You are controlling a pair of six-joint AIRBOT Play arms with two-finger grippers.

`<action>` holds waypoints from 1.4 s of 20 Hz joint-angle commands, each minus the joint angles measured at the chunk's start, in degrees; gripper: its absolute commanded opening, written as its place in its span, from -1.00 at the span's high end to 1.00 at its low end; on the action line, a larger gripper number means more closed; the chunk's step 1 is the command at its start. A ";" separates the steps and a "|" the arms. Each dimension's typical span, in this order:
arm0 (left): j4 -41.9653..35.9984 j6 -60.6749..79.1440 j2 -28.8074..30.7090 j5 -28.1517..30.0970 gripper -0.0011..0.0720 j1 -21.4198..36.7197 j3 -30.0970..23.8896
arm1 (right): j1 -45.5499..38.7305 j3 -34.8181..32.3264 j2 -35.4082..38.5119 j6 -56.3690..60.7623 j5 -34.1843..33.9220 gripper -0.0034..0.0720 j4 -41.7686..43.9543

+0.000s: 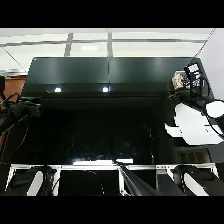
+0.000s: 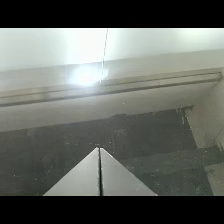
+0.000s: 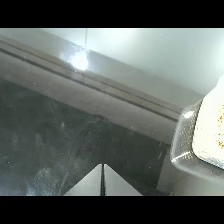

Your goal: Fold the box and place the chain.

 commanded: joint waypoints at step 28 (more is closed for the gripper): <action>-3.39 -4.48 -12.09 1.86 -0.97 -9.70 -0.46 | 4.26 -0.04 -4.11 0.85 5.29 -0.96 23.52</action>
